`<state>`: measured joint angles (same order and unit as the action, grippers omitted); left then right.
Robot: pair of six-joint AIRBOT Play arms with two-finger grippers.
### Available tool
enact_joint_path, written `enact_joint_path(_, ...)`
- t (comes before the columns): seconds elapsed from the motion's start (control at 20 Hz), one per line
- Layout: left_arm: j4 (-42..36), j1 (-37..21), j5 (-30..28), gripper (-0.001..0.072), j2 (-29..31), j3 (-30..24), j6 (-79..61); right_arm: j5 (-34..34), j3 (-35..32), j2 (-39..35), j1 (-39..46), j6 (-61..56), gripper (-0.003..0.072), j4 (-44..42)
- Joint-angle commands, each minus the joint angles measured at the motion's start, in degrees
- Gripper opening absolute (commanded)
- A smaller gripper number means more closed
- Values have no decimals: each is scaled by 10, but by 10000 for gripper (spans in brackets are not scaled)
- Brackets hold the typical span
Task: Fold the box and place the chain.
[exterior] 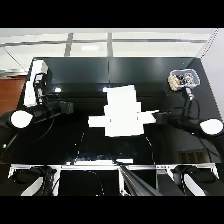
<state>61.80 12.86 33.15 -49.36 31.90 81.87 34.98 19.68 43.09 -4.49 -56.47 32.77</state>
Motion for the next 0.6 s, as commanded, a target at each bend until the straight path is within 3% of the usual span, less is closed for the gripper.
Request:
enact_joint_path(0.0,-85,0,5,25,-48,2,-24,-118,-46,-7,-83,-5,18,-55)
enact_joint_path(0.1,-109,-1,48,28,-97,32,-63,-113,-46,-7,-89,-6,18,-56)
enact_joint_path(0.15,-108,-2,75,65,-126,56,-80,-112,-46,-7,-90,-5,18,-56)
enact_joint_path(0.2,-107,-2,96,306,-159,83,-84,-112,-46,-7,-90,-6,18,-56)
enact_joint_path(0.25,-107,-2,111,605,-189,110,-84,-111,-46,-7,-90,-5,18,-55)
enact_joint_path(0.3,-109,-2,132,716,-223,142,-83,-110,-46,-7,-90,-5,18,-56)
enact_joint_path(0.4,-125,-2,192,716,-284,206,-87,-106,-46,-7,-90,-5,18,-55)
enact_joint_path(0.55,-277,-2,302,713,-384,292,-223,-99,-46,-7,-90,-5,18,-55)
